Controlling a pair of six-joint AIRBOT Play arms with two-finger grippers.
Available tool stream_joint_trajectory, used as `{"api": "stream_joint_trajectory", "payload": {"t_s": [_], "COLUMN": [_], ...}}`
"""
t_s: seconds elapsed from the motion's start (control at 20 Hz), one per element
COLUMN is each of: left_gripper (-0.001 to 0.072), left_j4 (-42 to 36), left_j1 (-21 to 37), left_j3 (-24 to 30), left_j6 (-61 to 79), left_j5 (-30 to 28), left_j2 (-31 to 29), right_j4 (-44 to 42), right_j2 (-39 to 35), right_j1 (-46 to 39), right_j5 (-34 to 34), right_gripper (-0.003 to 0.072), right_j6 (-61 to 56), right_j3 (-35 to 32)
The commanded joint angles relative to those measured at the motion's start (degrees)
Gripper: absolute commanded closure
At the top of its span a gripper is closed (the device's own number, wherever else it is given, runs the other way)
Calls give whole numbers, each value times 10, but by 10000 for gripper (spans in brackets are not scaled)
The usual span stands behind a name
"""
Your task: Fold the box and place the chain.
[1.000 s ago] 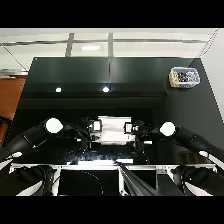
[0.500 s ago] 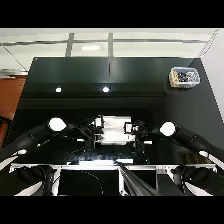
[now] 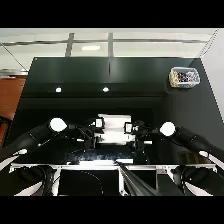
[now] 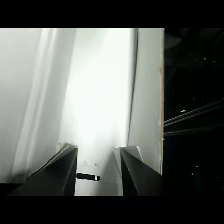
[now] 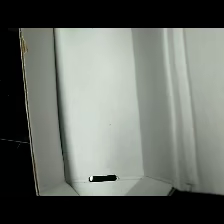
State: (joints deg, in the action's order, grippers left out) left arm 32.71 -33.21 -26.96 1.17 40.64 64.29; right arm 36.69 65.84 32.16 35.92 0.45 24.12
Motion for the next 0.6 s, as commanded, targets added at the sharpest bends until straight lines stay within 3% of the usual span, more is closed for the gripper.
{"api": "stream_joint_trajectory", "payload": {"t_s": [0.0, 0.05, 0.3, 0.55], "left_gripper": [596, 680, 680, 681], "left_j4": [21, 46, 155, 193], "left_j1": [3, 10, 132, 326], "left_j3": [-3, -7, -10, -7], "left_j6": [-13, -34, -270, -443], "left_j5": [3, 6, 34, 171], "left_j2": [-11, -24, -153, -221], "right_j4": [0, 0, 0, 0], "right_j2": [0, 0, 0, 0], "right_j1": [0, 0, 0, 0], "right_j5": [0, 0, 0, 0], "right_gripper": [484, 483, 483, 483], "right_j6": [0, 0, 0, 0], "right_j3": [0, 0, 0, 0]}}
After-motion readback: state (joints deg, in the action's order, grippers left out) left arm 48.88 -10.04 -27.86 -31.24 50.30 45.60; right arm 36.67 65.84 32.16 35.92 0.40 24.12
